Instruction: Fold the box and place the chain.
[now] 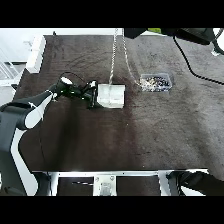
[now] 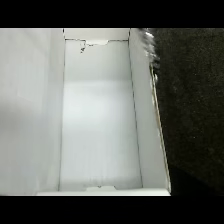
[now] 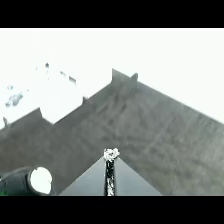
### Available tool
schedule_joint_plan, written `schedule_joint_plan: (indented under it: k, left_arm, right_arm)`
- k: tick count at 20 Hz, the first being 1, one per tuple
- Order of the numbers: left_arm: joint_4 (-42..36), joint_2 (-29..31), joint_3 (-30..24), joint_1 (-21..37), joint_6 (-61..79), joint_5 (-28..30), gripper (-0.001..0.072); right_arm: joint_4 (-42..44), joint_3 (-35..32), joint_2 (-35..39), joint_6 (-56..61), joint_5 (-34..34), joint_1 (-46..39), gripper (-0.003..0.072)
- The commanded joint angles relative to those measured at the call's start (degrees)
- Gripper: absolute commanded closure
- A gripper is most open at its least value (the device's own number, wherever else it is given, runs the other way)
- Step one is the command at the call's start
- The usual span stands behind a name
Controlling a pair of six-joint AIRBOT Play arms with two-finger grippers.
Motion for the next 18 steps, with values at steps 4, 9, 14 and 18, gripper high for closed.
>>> schedule_joint_plan:
  k: [4,9,14,18]
  left_arm:
    - [0.0,0.0,0.0,0.0,0.0,0.0,0.0301]
    - [0.0,0.0,0.0,0.0,0.0,0.0,0.0301]
    - [0.0,0.0,0.0,0.0,0.0,0.0,0.0301]
    - [0.0,0.0,0.0,0.0,0.0,0.0,0.0301]
  right_arm:
    - [0.0,0.6,0.1,-1.4,-2.7,0.2,0.0677]
    - [-3.0,0.5,-0.1,-1.7,-4.0,0.1,0.0676]
    - [-3.6,0.5,-0.5,-1.7,4.6,0.1,0.0676]
    - [-3.6,-4.1,-0.6,-1.5,7.4,0.1,0.0676]
